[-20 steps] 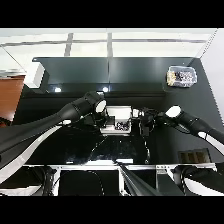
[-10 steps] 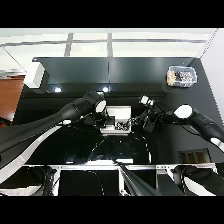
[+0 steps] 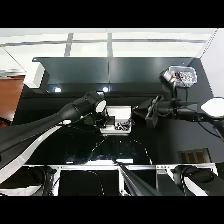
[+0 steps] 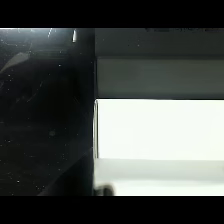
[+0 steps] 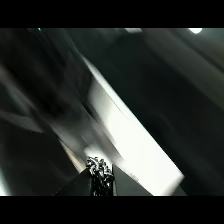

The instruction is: Fold the box and place the chain.

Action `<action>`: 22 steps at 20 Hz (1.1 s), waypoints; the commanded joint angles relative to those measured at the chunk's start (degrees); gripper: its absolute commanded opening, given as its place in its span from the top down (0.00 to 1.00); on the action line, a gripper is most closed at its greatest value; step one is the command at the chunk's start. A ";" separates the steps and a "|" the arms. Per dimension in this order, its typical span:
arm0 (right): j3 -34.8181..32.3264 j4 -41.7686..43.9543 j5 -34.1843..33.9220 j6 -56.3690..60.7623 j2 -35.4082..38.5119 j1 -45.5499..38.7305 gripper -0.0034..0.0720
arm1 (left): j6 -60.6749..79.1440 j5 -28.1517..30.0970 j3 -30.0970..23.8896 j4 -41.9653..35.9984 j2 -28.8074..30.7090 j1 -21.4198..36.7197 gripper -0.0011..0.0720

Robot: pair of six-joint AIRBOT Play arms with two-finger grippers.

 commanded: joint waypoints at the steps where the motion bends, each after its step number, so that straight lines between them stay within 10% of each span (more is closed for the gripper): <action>1: 2.29 17.46 1.46 1.16 0.90 0.00 0.94 | 0.00 0.04 0.02 0.02 -0.04 0.07 0.94; 7: 1.92 9.46 0.92 7.61 -0.39 0.13 0.86 | 0.00 0.02 0.02 0.00 -0.04 0.07 0.94; 9: 1.33 3.50 0.52 12.39 -1.42 0.11 0.14 | 0.00 0.02 0.02 0.00 -0.04 0.07 0.94; 17: -1.57 -30.21 -5.42 13.38 -1.97 -4.04 0.15 | 0.00 0.07 0.02 0.02 -0.04 0.07 0.94; 22: -9.62 -30.32 -11.63 -7.69 -8.28 -0.02 0.00 | 0.00 0.04 0.02 0.00 -0.04 0.07 0.94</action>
